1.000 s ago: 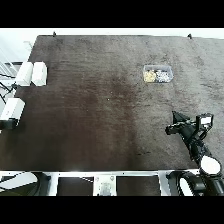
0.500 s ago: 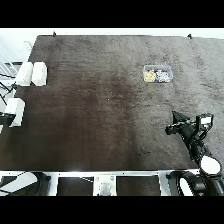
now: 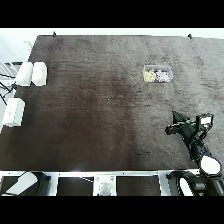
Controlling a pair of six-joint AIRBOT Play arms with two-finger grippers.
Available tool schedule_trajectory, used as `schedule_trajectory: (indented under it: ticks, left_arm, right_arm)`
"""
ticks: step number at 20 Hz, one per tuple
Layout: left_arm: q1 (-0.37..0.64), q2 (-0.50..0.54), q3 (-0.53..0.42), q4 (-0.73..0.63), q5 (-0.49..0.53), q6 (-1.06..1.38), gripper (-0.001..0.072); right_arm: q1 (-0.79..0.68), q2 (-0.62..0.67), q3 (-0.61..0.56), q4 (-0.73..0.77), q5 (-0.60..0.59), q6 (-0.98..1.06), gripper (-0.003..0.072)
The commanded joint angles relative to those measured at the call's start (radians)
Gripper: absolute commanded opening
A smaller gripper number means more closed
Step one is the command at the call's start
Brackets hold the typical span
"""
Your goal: Fold the box and place the chain.
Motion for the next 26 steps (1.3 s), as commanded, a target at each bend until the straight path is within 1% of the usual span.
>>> schedule_trajectory:
  ticks: [1,4,5,7,9,10,12,14,16,17,20,23,26]
  left_arm:
    - [-0.077,0.097,0.031,-0.223,0.087,-0.004,0.0011]
    - [-0.265,0.173,0.031,-0.226,0.276,-0.049,0.0010]
    - [-0.322,0.177,0.029,-0.226,0.322,-0.072,0.0010]
    - [-0.433,0.176,0.028,-0.216,0.383,-0.107,0.0010]
    - [-0.547,0.176,0.006,-0.202,0.531,-0.167,0.0010]
    - [-0.605,0.176,-0.013,-0.190,0.607,-0.169,0.0010]
    - [-0.718,0.176,-0.080,-0.179,0.758,-0.184,0.0010]
    - [-0.800,0.176,-0.165,-0.179,0.861,-0.177,0.0010]
    - [-0.855,0.177,-0.243,-0.179,0.908,-0.161,0.0010]
    - [-0.872,0.177,-0.270,-0.179,0.914,-0.147,0.0010]
    - [-0.885,0.189,-0.329,-0.179,0.892,-0.116,0.0011]
    - [-0.885,0.263,-0.391,-0.190,0.885,-0.118,0.0011]
    - [-0.885,0.399,-0.497,-0.196,0.899,-0.116,0.0011]
  right_arm:
    - [0.001,0.000,0.000,0.000,0.000,0.000,0.0011]
    - [0.001,0.000,0.000,0.000,0.000,0.000,0.0011]
    - [0.001,0.000,0.000,0.000,0.000,0.000,0.0011]
    - [0.001,0.000,0.000,0.000,0.000,0.000,0.0011]
    - [0.001,0.000,0.000,0.000,0.000,0.000,0.0011]
    - [0.001,0.000,0.000,0.000,0.000,0.000,0.0011]
    - [0.001,0.000,0.000,0.000,0.000,0.000,0.0011]
    - [0.001,0.000,0.000,0.000,0.000,0.000,0.0011]
    - [0.001,0.000,0.000,0.000,0.000,0.000,0.0011]
    - [0.001,0.000,0.000,0.000,0.000,0.000,0.0011]
    - [0.001,0.000,0.000,0.000,0.000,0.000,0.0011]
    - [0.001,0.000,0.000,0.000,0.000,0.000,0.0011]
    - [0.001,0.000,0.000,0.000,0.000,0.000,0.0011]
